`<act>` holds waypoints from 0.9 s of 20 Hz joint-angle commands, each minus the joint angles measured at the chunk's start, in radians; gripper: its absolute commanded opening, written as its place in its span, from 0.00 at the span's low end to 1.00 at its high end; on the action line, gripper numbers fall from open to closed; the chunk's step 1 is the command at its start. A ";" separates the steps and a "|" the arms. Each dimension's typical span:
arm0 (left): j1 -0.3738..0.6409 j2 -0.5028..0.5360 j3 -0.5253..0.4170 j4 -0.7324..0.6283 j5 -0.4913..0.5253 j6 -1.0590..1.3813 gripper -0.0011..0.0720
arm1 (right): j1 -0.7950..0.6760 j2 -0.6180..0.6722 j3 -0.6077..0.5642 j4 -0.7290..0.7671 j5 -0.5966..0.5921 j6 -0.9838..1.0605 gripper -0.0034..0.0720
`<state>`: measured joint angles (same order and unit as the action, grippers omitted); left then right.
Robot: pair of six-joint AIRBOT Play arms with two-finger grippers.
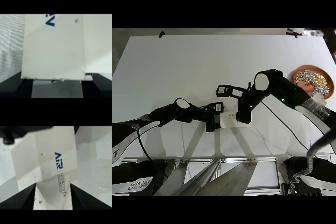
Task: Fold the box and place the chain.
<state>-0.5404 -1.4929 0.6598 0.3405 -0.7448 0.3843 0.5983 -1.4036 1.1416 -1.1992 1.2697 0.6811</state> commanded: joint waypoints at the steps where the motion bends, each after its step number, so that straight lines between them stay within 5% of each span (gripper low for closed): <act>1: 0.000 0.000 0.000 0.000 0.000 0.000 0.30 | 0.011 0.001 -0.026 -0.037 -0.053 0.003 0.69; 7: 0.000 0.000 0.000 0.000 0.000 0.000 0.30 | 0.013 0.023 -0.050 -0.066 -0.112 0.021 0.57; 18: 0.000 0.000 0.000 0.000 0.000 0.000 0.30 | 0.063 0.097 -0.155 -0.051 -0.135 -0.036 0.60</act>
<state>-0.5404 -1.4929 0.6598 0.3405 -0.7448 0.3840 0.6483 -1.3212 1.0309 -1.2499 1.1740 0.6666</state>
